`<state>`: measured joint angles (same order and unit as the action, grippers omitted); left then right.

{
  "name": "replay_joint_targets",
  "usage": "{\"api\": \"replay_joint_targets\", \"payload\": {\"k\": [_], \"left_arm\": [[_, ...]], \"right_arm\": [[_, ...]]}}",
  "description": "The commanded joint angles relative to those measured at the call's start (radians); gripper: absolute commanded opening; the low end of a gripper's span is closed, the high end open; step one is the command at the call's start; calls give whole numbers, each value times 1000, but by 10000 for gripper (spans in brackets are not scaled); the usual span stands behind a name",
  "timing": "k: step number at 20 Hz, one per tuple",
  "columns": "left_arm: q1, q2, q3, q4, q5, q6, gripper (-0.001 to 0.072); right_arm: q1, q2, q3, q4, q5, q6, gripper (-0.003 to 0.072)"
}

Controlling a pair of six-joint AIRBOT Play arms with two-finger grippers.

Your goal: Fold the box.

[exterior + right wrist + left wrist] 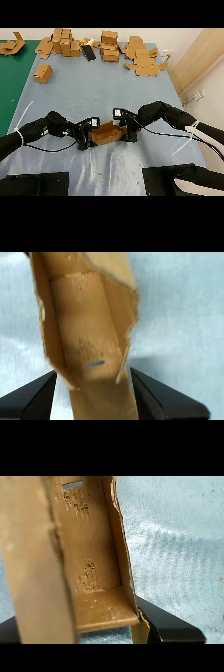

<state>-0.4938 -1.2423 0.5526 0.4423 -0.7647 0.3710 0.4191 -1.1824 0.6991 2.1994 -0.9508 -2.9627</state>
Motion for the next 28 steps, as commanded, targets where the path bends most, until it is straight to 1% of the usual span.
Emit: {"api": "replay_joint_targets", "payload": {"k": [1, 6, 8, 13, 15, 18, 21, 23, 26, 28], "left_arm": [[1, 0, 1, -1, 3, -2, 450], [1, 0, 1, -2, 3, -2, 450], [1, 0, 1, -2, 3, -2, 450], [1, 0, 1, -2, 3, -2, 450], [1, 0, 1, -2, 2, -2, 450], [1, 0, 1, -2, 5, -1, 450], [4, 5, 7, 3, 6, -23, 450], [10, 19, 8, 101, 8, -88, 450], [9, 49, 16, 375, 2, -297, 450], [9, 70, 20, 461, -7, -357, 450]], "right_arm": [[0, -1, 0, -84, -12, 17, 714], [0, 0, 0, -203, 8, 23, 714], [0, 8, 2, -222, 8, 23, 714], [0, 112, 2, -221, 6, 23, 714], [0, 175, 2, -204, 5, 24, 714], [0, 255, 2, -121, 3, 23, 714], [0, 284, 2, -41, -5, 24, 714], [0, 283, -1, -27, -16, 25, 714], [0, 282, 0, -26, -60, 76, 714], [0, 282, 0, -25, -117, 77, 714]]}}
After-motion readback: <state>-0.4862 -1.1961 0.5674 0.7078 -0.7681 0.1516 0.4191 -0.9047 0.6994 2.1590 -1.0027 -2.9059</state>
